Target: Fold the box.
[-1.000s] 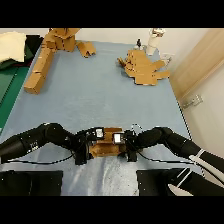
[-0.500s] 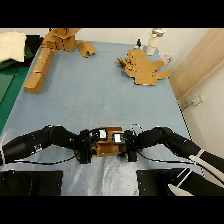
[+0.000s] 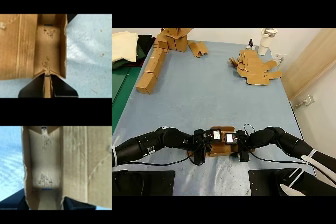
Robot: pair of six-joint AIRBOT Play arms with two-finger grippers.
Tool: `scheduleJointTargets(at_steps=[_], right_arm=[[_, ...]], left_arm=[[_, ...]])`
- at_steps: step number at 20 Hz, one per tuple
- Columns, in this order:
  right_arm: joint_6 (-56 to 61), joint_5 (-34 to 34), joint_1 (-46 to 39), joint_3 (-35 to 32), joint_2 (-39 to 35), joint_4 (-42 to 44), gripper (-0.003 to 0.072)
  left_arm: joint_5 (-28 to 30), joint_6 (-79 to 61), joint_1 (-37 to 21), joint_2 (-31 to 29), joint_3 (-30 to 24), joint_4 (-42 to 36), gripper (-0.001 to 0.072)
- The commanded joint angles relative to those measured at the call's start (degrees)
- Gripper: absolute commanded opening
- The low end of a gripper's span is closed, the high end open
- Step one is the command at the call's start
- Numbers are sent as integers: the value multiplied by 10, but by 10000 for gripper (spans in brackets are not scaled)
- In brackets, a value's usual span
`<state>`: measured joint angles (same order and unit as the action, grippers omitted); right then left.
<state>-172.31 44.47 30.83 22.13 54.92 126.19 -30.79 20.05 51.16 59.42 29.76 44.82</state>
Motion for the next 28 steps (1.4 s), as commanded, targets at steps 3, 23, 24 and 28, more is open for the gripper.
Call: scheduleJointTargets(at_steps=[3, 23, 24, 28], right_arm=[[0, 0, 0, 0, 0, 0, 473], [0, 0, 0, 0, 0, 0, 473], [0, 0, 0, 0, 0, 0, 473], [0, 0, 0, 0, 0, 0, 473]], left_arm=[[13, 1, 7, 0, 0, -1, 453], [-285, 599, 4, -181, 39, 470, 12], [-313, 732, -7, -195, 38, 519, 13], [-376, 837, -134, -200, 21, 440, 13]])
